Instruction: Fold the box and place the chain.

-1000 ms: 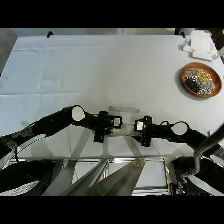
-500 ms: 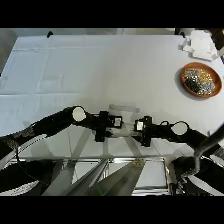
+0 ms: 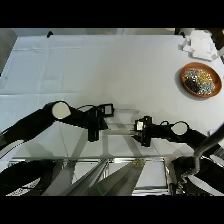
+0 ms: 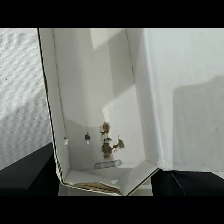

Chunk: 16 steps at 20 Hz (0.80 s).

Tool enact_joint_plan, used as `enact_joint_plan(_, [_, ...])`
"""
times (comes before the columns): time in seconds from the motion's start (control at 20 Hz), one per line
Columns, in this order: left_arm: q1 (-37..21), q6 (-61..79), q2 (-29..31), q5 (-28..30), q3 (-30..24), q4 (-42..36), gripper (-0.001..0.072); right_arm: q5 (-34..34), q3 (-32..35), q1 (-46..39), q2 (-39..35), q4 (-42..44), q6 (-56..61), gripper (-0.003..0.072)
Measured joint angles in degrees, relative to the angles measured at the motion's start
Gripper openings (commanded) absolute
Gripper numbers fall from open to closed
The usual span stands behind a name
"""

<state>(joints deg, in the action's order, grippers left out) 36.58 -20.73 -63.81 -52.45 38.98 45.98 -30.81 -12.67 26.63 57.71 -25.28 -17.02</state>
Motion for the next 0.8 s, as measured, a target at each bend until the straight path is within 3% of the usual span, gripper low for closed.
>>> enact_joint_plan(0.2, [-6.9,-13.9,6.0,-4.9,-0.1,0.5,0.0003,0.0,0.0,0.0,0.0,0.0,0.0,0.0408])
enact_joint_plan(0.4, [-14.9,-28.1,7.8,-8.9,-3.3,0.7,0.0003,0.0,0.0,0.0,0.0,0.0,0.0,0.0408])
enact_joint_plan(0.6, [-20.6,-34.8,8.3,-8.5,-10.2,-1.7,0.0002,0.0,0.0,0.0,0.0,0.0,0.0,0.0408])
enact_joint_plan(0.8, [-22.0,-38.0,6.0,-5.1,-14.9,-5.8,0.0002,0.0,0.0,0.0,0.0,0.0,0.0,0.0408])
